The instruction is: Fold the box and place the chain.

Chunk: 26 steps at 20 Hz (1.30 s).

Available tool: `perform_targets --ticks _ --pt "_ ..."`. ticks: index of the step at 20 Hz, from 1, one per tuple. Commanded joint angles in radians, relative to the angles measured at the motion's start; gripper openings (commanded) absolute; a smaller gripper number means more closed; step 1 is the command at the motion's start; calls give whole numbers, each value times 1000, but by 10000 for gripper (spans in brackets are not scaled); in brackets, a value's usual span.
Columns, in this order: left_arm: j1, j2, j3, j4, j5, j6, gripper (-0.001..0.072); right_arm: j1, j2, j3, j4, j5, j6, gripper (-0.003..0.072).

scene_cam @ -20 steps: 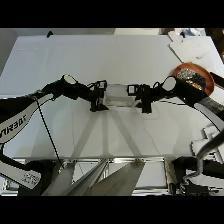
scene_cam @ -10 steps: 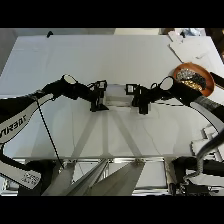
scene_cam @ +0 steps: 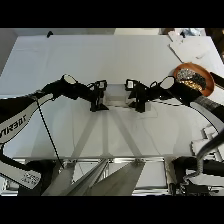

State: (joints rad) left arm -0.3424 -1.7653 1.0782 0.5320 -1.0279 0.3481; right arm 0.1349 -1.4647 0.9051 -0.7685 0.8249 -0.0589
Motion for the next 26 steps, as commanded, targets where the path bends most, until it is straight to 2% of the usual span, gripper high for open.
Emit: perform_targets --ticks 1,2,3,7,11,13,15,17,18,22,26 --pt "0 0 0 0 -1 3 276 1 0 0 13 -2 -1 348" --pt "0 0 0 0 -1 3 276 1 0 0 13 5 0 163" --pt "0 0 0 0 -1 3 276 1 1 0 13 8 2 41" --pt "0 0 0 0 -1 3 276 1 58 0 13 32 70 12" --pt "0 0 0 0 -1 3 276 0 218 0 -13 75 195 12" --pt "0 0 0 0 -1 3 276 0 316 0 -119 42 344 12" --pt "0 0 0 0 -1 3 276 0 406 0 -307 9 569 12" --pt "0 0 0 1 -1 3 276 -21 476 0 -502 18 840 11" --pt "0 0 0 0 -1 3 276 -53 497 0 -542 43 938 11" --pt "0 0 0 0 -1 3 276 -241 498 -20 -550 195 1111 9" --pt "0 0 0 0 -1 3 276 -359 451 -114 -476 233 1159 9"
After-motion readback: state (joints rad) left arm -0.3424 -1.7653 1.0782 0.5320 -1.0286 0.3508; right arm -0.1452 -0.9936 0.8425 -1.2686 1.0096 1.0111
